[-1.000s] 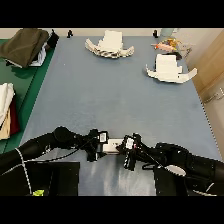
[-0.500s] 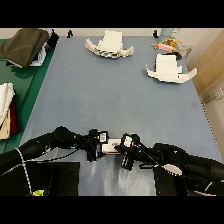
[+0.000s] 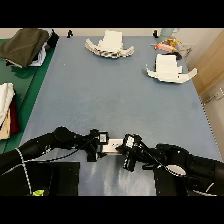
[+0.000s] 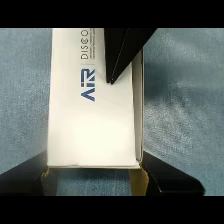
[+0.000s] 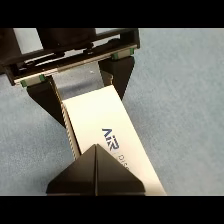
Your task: Fold the box.
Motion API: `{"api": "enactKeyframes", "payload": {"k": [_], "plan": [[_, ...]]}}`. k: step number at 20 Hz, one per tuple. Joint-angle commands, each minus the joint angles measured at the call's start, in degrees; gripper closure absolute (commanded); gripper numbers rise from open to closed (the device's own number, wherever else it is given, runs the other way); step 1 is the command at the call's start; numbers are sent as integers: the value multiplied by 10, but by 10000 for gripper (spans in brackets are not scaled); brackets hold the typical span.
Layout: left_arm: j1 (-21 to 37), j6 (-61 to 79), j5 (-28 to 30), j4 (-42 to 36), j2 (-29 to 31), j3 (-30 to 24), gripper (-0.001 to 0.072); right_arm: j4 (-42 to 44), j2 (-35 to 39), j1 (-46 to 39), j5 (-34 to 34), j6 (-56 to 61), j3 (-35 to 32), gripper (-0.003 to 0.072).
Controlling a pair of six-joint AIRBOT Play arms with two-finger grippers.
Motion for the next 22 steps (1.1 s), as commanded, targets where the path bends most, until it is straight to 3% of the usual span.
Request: {"api": "enactKeyframes", "payload": {"k": [1, 8, 12, 17, 22], "plan": [[0, -1, 1, 1, 0, 0, 201, 1, 31, -1, -31, 0, 2, 680], [0, -1, 1, 1, 0, 0, 201, 1, 40, -4, -43, 0, 3, 680], [0, -1, 1, 1, 0, 0, 201, 1, 40, -77, 11, 55, 23, 680], [0, -1, 1, 1, 0, 0, 201, -10, 8, -265, 209, 62, 152, 680], [0, -1, 1, 1, 0, 0, 201, -158, -146, -407, 526, 259, 351, 680]]}}
